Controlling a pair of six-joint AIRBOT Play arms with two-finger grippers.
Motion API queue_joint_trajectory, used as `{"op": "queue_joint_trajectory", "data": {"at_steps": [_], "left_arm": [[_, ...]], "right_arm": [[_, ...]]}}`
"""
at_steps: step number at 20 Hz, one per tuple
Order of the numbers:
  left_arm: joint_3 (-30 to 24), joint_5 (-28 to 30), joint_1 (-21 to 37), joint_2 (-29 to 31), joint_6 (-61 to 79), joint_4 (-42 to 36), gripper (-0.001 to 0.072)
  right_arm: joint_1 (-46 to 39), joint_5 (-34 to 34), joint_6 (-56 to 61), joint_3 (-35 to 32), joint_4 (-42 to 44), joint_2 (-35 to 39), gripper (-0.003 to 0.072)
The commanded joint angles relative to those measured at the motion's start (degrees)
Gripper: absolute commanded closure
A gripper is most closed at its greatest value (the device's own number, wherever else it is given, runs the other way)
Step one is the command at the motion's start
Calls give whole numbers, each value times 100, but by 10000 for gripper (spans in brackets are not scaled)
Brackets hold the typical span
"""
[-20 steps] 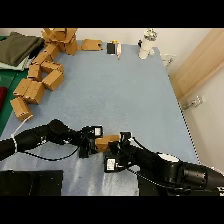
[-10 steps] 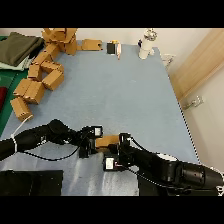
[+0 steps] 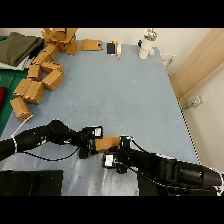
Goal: Fold the box.
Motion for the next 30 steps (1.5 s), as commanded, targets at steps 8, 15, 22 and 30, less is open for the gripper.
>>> {"op": "queue_joint_trajectory", "data": {"at_steps": [8, 15, 22, 30], "left_arm": [[-2, 13, 2, 0, -4, -2, 246], [-2, 13, 2, 0, -4, -2, 246], [-2, 11, 2, 0, -4, -2, 246], [-2, 13, 2, 0, -4, -2, 246]], "right_arm": [[0, -1115, 2, 669, 743, 531, 383], [48, -986, 2798, -98, 4299, 922, 683], [26, 5311, 5978, -1823, 5436, 570, 683], [-114, 5914, 6065, -1827, 5460, -286, 683]]}}
